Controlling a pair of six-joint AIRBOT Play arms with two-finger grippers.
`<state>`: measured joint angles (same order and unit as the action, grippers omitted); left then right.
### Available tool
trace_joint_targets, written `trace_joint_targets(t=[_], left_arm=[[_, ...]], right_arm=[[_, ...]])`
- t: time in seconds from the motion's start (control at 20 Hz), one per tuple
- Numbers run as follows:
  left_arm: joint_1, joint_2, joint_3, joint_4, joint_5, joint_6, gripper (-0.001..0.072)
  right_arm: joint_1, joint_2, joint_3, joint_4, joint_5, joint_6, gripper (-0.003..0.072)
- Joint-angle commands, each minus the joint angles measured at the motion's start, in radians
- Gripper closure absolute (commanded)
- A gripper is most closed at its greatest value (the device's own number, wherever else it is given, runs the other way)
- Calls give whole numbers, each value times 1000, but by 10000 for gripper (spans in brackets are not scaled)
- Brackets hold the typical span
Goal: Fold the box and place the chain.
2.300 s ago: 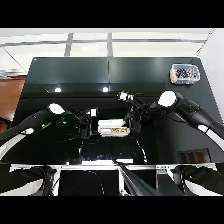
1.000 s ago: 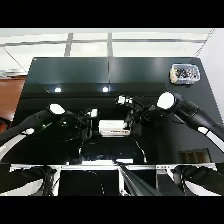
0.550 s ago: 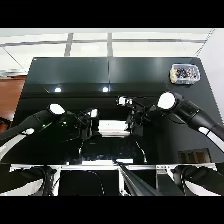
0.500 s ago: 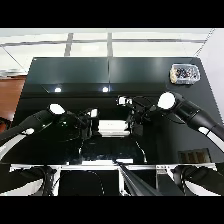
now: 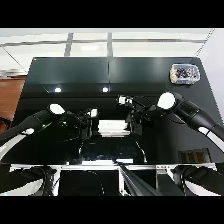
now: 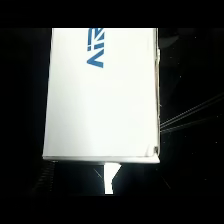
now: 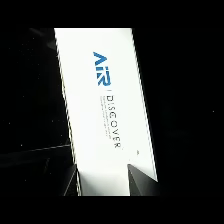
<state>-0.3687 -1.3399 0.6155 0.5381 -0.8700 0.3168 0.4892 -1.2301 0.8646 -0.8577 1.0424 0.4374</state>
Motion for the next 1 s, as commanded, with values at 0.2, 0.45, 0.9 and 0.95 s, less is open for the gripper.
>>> trace_joint_targets(t=[0.2,0.45,0.9,0.95], left_arm=[[0,0,0,0,-1,1,313],[0,0,0,0,-1,1,313],[0,0,0,0,-1,1,313],[0,0,0,0,-1,1,313]], right_arm=[[12,-7,-12,-17,-4,0,295],[11,-6,-11,-16,-10,3,295],[9,51,8,18,16,148,295],[9,64,8,25,14,160,295]])
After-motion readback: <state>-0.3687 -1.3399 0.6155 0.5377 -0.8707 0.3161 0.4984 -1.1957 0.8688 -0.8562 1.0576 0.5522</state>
